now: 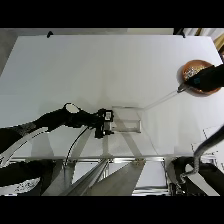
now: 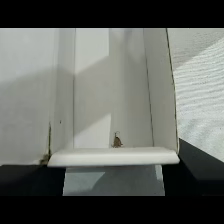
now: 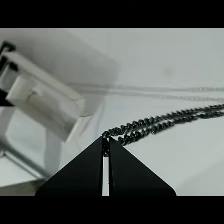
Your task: Fold the box and place the chain.
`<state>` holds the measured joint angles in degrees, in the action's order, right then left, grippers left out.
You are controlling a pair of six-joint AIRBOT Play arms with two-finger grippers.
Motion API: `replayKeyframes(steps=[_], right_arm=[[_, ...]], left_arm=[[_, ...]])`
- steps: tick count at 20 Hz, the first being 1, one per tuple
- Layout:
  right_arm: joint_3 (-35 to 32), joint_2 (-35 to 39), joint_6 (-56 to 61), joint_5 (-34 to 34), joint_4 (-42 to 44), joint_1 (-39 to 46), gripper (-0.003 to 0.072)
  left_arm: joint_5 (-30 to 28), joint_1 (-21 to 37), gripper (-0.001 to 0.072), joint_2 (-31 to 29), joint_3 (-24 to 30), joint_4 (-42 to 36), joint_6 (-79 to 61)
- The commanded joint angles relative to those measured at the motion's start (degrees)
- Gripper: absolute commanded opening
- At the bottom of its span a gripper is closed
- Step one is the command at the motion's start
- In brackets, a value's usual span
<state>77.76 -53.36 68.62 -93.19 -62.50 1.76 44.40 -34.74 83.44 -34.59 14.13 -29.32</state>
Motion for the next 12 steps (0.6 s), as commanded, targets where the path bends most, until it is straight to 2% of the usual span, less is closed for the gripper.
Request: replayKeyframes(steps=[1, 4, 8, 12], right_arm=[[-0.31, 0.87, 3.78, -0.66, -0.07, -9.09, 0.0014], [-1.77, 0.87, 6.27, -0.61, -1.05, -17.55, 0.0014], [-4.52, 0.87, 10.1, 1.68, -6.47, -29.57, 0.0014], [-9.22, 0.87, 13.6, 8.81, -9.79, -38.66, 0.0014]], left_arm=[[0.0, 0.02, 0.0273, -0.04, -0.02, 0.02, 0.0], [-0.02, 0.02, 0.0274, -0.04, -0.02, 0.02, 0.0], [0.0, 0.02, 0.0273, -0.04, -0.02, 0.02, 0.0], [0.0, 0.02, 0.0273, -0.04, -0.02, 0.02, 0.0]])
